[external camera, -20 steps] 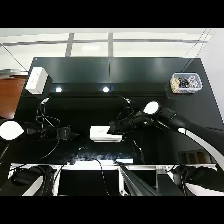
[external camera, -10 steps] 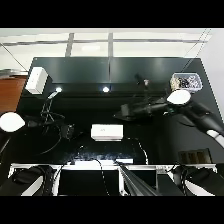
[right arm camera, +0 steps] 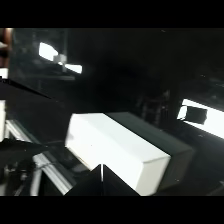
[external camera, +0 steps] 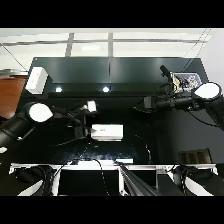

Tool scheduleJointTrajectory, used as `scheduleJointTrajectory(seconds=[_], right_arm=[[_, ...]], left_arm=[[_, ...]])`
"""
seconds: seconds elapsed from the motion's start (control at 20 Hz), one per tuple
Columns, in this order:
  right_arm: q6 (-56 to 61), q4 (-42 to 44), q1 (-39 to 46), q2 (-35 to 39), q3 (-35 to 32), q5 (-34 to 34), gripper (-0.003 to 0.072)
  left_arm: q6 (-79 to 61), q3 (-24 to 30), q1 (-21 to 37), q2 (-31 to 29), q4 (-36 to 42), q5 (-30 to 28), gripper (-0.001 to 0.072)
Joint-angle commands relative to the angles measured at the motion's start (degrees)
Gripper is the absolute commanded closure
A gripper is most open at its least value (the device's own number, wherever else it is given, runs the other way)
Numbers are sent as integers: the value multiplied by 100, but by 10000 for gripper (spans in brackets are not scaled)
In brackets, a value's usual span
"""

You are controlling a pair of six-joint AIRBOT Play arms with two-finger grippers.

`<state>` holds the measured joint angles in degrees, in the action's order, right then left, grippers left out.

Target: Fold the box and place the chain.

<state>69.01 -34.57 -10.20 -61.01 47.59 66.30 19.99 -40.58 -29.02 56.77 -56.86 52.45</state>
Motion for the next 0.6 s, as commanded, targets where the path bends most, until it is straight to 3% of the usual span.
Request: scheduleJointTrajectory(seconds=[0.0,0.2,0.35,0.55], right_arm=[[15,-306,79,15,7,-107,667],[15,-304,79,15,7,-74,667],[15,-306,79,15,7,-120,666],[13,-330,79,15,7,-214,667]], left_arm=[[-579,-59,-638,442,-83,-743,12],[-455,-68,-931,614,190,-629,12],[-455,-68,-874,680,702,-855,11],[-455,-63,-872,833,763,-737,11]])
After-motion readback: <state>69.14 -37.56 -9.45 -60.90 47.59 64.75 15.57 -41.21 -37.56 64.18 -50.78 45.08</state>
